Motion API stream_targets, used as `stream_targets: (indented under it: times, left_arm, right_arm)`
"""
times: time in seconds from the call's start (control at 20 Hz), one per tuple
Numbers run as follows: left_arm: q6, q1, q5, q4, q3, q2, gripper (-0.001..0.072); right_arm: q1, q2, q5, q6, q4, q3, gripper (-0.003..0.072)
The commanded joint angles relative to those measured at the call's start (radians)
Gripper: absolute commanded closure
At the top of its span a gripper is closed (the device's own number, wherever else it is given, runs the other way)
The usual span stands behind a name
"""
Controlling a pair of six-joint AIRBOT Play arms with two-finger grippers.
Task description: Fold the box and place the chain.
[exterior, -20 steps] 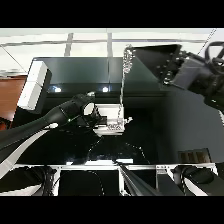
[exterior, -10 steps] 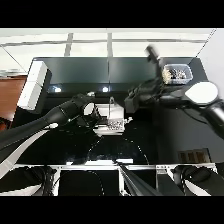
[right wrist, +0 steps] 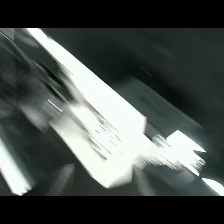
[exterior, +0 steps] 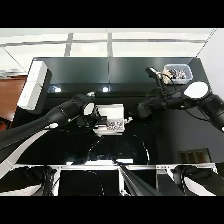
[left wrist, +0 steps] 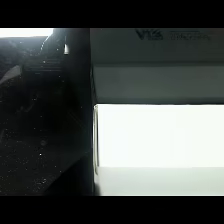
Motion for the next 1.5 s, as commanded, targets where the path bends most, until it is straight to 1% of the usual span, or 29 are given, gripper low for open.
stream_targets:
  times: [0.0,0.1,0.2,0.25,0.35,0.4,0.5,0.6,0.8,0.9,0.95,1.0,1.1,1.15,1.2,1.25,1.35,1.45]
  left_arm:
    - [0.000,0.001,0.000,0.000,0.000,0.000,0.0680]
    - [0.000,0.001,0.000,0.000,0.000,0.000,0.0680]
    - [0.000,0.001,0.000,0.001,0.000,0.000,0.0680]
    - [0.000,0.001,0.000,0.001,0.000,0.000,0.0680]
    - [0.000,0.001,0.000,0.000,0.000,-0.001,0.0680]
    - [0.001,0.001,0.000,0.001,0.000,-0.001,0.0680]
    - [0.000,0.001,0.000,0.000,0.000,-0.001,0.0680]
    - [0.000,0.001,0.000,0.000,0.000,-0.001,0.0681]
    - [0.000,0.001,0.000,0.000,0.000,-0.001,0.0680]
    - [0.000,0.001,0.000,0.000,0.000,-0.001,0.0680]
    - [0.000,0.001,0.000,0.000,0.000,-0.001,0.0681]
    - [0.000,0.001,0.000,0.000,0.000,-0.001,0.0680]
    - [0.000,0.001,0.000,0.000,0.000,-0.001,0.0680]
    - [0.000,0.001,0.000,0.000,0.000,-0.001,0.0680]
    - [0.000,0.001,0.000,0.000,0.000,-0.001,0.0681]
    - [0.000,0.001,0.000,0.000,0.000,-0.001,0.0680]
    - [0.000,0.001,0.000,0.000,0.000,-0.001,0.0681]
    - [0.000,0.001,0.000,0.000,0.000,-0.001,0.0680]
  right_arm:
    - [-0.067,-0.007,0.005,-0.241,-0.199,-0.092,-0.0034]
    - [-0.048,-0.026,-0.152,-0.472,-0.170,-0.184,-0.0031]
    - [0.003,-0.045,-0.290,-0.806,-0.116,-0.254,-0.0031]
    - [0.021,-0.068,-0.323,-0.992,-0.053,-0.264,-0.0031]
    - [0.020,-0.137,-0.325,-1.180,0.252,-0.262,-0.0031]
    - [0.035,-0.165,-0.312,-1.269,0.339,-0.261,-0.0030]
    - [0.072,-0.198,-0.323,-1.329,0.330,-0.257,-0.0030]
    - [0.102,-0.206,-0.378,-1.346,0.315,-0.254,-0.0030]
    - [0.125,-0.215,-0.444,-1.289,0.309,-0.245,-0.0029]
    - [0.146,-0.226,-0.464,-1.235,0.251,-0.233,-0.0027]
    - [0.158,-0.230,-0.471,-1.218,0.226,-0.229,0.0127]
    - [0.167,-0.232,-0.486,-1.195,0.210,-0.228,0.0252]
    - [0.169,-0.232,-0.558,-1.098,0.209,-0.228,0.0267]
    - [0.161,-0.232,-0.573,-1.063,0.208,-0.228,0.0390]
    - [0.148,-0.231,-0.561,-1.037,0.208,-0.228,0.0619]
    - [0.133,-0.226,-0.517,-1.016,0.200,-0.228,0.0667]
    - [0.108,-0.191,-0.437,-0.919,0.154,-0.228,0.0668]
    - [0.088,-0.109,-0.425,-0.674,0.060,-0.228,0.0668]
